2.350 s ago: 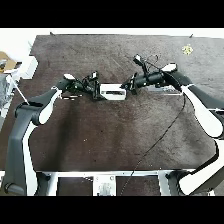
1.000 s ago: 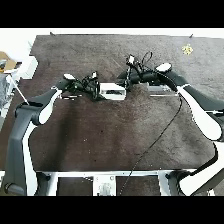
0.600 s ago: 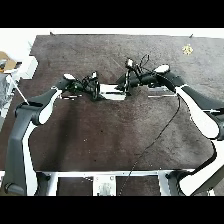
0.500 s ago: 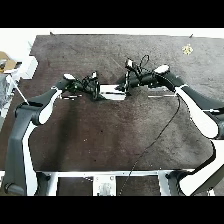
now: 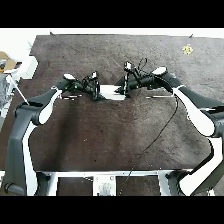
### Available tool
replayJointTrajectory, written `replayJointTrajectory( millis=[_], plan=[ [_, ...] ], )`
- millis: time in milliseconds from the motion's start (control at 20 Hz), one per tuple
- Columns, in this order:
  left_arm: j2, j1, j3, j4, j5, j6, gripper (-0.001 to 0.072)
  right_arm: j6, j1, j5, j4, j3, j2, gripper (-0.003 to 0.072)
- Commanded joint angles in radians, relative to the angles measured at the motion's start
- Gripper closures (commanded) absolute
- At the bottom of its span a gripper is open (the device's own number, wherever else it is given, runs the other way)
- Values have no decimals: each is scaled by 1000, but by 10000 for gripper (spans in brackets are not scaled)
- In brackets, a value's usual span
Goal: Fold the box and place the chain.
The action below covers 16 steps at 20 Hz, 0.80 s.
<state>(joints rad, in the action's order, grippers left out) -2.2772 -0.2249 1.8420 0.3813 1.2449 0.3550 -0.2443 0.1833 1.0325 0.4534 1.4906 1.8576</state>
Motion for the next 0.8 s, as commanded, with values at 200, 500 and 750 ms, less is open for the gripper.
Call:
replayJointTrajectory(
  millis=[200, 500, 750],
  plan=[
    [0, 0, 0, 0, 0, 2, 365, 7, 1, -21, 42, 51, 3, 373],
    [0, 0, 0, 0, 0, 2, 365, 66, 5, -7, 109, 49, 24, 443],
    [0, 0, 0, 0, -1, 2, 365, 85, 6, 35, 120, 49, 38, 443]
  ],
)
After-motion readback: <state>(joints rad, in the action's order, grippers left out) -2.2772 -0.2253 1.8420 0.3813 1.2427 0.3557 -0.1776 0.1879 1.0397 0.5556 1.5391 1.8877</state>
